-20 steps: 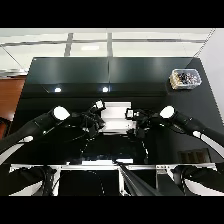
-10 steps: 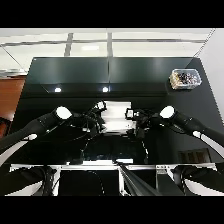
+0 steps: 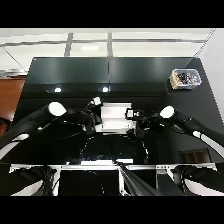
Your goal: Fold the box and place the chain.
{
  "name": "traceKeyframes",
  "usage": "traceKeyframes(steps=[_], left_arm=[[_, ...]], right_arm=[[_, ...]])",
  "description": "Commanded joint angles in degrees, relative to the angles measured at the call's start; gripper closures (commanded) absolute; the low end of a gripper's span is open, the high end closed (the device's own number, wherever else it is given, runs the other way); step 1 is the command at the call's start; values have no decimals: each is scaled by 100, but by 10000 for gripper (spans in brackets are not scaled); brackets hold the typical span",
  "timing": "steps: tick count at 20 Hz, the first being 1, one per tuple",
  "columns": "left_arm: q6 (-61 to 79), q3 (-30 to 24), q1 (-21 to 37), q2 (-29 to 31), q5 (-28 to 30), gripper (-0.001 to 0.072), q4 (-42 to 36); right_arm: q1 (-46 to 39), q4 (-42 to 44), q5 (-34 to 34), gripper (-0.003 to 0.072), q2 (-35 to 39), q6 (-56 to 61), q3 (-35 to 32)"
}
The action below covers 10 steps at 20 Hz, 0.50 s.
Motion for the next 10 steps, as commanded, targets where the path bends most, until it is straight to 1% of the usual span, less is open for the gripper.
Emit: traceKeyframes(steps=[1, 3, 4, 6, 7, 8, 10], left_arm=[[-1099, 92, 511, 848, -625, 682, 1462], [-2540, 26, 1005, 1266, -612, 680, 2302], [-3359, -26, 1314, 1344, -625, 680, 2498], [-5206, -203, 2037, 1279, -643, 680, 2533], [-5998, -330, 2420, 1169, -741, 680, 2343], [-6175, -472, 2778, 1040, -868, 680, 1759], [-5298, -774, 3442, 721, -1346, 679, -7]], right_arm=[[4, 0, 2, 434, -4, 0, 4], [4, 0, 2, 434, -4, 0, 4], [4, 0, 2, 435, -4, 0, 4], [4, 0, 2, 434, -4, 0, 2], [4, 0, 2, 434, -4, 0, 2], [4, 0, 2, 434, -4, 0, 4], [4, 0, 2, 434, -4, 0, 4]])
